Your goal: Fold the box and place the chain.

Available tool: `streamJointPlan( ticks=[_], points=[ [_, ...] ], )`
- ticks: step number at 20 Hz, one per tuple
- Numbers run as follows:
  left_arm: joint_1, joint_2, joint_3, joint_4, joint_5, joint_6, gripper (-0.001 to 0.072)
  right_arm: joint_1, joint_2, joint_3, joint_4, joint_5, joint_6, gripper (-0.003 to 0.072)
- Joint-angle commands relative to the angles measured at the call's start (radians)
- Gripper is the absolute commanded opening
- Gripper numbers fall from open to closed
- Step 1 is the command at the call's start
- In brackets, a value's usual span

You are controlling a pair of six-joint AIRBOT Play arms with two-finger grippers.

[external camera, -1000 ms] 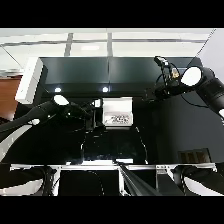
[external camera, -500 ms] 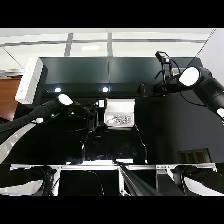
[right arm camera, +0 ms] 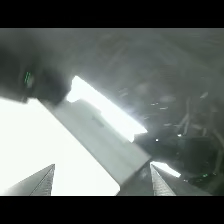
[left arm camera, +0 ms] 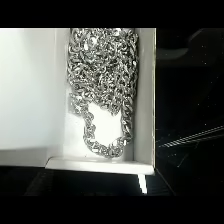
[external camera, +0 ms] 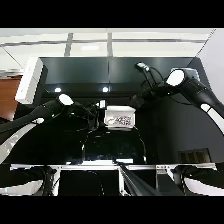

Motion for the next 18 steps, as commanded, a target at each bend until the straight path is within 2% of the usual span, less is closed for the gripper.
streamJointPlan(
  ticks=[1,6,12,18],
  points=[
    [0.0,-0.001,0.0,0.003,0.002,0.0,0.0412,0.016,-0.007,0.001,0.021,0.14,-0.341,0.0707],
    [0.0,-0.001,0.0,0.003,0.002,0.0,0.0413,0.061,-0.006,0.001,0.029,0.179,-0.449,0.0707],
    [0.0,-0.001,0.0,0.003,0.001,0.0,0.0413,0.092,-0.003,0.001,0.026,0.211,-0.45,0.0707],
    [0.0,-0.001,0.0,0.003,0.002,0.0,0.0413,0.092,-0.003,0.001,0.017,0.162,-0.45,0.0706]
  ],
)
